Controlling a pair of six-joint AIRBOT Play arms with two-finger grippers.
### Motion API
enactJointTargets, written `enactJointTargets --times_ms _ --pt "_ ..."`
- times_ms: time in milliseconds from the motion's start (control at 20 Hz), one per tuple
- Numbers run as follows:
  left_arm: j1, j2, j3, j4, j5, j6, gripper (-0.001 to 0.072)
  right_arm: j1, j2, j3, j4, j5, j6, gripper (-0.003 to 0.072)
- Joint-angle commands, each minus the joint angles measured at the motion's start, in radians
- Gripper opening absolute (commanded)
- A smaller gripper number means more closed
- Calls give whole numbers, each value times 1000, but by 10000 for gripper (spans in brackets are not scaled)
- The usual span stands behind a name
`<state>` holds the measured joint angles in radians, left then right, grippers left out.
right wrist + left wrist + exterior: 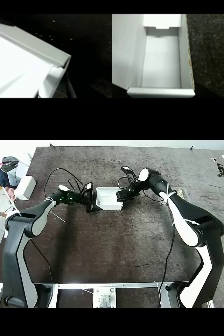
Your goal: Fold the box and place the chain.
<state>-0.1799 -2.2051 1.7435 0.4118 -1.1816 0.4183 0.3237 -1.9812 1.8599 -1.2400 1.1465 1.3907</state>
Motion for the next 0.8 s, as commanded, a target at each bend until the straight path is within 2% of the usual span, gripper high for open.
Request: enactJointTargets --times_ms 0,200,400,750 --pt "0 1 0 0 0 0 492 48 -50 94 -181 101 121 360" --pt "0 1 0 0 -1 0 492 77 -92 170 -266 178 233 360" --pt "0 1 0 0 -4 0 492 85 -93 170 -290 137 348 358" --pt "0 1 0 0 -4 0 492 113 -120 169 -309 103 386 338"
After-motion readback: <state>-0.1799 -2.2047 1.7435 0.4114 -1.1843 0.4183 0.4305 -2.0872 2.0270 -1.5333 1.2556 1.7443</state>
